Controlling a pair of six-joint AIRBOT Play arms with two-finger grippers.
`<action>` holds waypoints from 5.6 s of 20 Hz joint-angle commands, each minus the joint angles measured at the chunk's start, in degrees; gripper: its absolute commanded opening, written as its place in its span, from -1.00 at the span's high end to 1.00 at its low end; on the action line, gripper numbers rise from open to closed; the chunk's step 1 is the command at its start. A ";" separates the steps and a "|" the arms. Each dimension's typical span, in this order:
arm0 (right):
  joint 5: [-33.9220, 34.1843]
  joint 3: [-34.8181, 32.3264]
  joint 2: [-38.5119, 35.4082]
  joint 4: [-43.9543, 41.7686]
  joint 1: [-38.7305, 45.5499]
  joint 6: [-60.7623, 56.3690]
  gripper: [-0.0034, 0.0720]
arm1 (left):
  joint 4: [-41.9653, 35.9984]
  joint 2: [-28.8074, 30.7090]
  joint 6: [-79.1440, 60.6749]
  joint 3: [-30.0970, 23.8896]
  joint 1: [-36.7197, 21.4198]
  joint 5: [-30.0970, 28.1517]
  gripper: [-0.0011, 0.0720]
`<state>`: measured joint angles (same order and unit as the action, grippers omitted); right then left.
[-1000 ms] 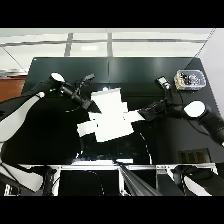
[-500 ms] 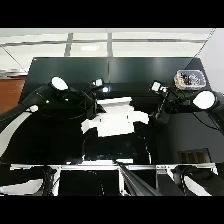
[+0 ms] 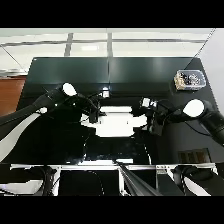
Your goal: Fold the box and place the chain.
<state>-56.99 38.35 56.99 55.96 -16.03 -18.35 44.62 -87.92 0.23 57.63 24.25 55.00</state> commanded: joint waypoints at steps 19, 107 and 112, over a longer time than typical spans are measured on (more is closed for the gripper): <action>7.17 -3.56 8.41 -5.35 -10.43 15.34 -0.91 | 1.86 -0.31 0.15 -0.02 0.15 1.01 0.90; 14.80 1.14 22.51 -21.42 -5.88 31.85 -0.22 | 14.25 10.99 22.03 1.92 -4.26 9.79 -0.77; 14.78 1.14 22.51 -21.42 -5.88 31.85 -0.17 | 18.01 14.49 36.06 1.49 -6.95 26.29 0.90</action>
<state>-42.19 39.48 79.46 34.54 -21.87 13.47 60.88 -75.18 27.66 59.40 18.52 70.59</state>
